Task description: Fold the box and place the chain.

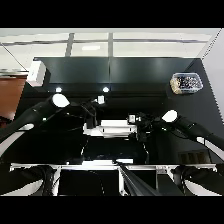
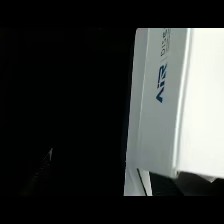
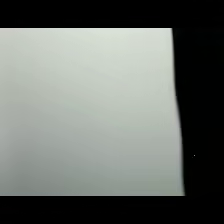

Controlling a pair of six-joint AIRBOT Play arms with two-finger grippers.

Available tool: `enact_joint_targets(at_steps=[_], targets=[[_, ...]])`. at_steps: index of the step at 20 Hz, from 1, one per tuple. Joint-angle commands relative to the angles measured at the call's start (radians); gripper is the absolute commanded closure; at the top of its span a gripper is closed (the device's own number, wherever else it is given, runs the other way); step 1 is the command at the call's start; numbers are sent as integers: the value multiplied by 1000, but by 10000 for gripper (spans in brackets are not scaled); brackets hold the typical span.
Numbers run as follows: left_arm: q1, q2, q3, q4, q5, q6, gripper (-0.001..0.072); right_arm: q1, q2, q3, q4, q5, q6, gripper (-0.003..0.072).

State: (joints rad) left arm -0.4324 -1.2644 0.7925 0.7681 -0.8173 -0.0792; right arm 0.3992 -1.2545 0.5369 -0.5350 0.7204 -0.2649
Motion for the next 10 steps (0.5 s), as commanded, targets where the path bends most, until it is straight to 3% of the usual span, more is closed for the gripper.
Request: enact_joint_targets(at_steps=[1, 2, 3, 5, 7, 10], targets=[[65, 135, 1, 174, -96, -207, 21, 1, -1, 0, 0, 1, 0, 565], [89, 166, 1, 192, -146, -283, 71, 1, -1, 0, 0, 1, 0, 610], [110, 188, 1, 191, -202, -377, 223, 1, -1, 0, 0, 1, 0, 610], [129, 199, 0, 185, -347, -553, 679, 1, -1, 0, 0, 1, 0, 610], [112, 197, -27, 127, -457, -563, 684, 1, -1, 0, 0, 1, 0, 610], [41, 197, -95, -11, -460, -564, 684, 1, -1, 0, 0, 1, 0, 610]])
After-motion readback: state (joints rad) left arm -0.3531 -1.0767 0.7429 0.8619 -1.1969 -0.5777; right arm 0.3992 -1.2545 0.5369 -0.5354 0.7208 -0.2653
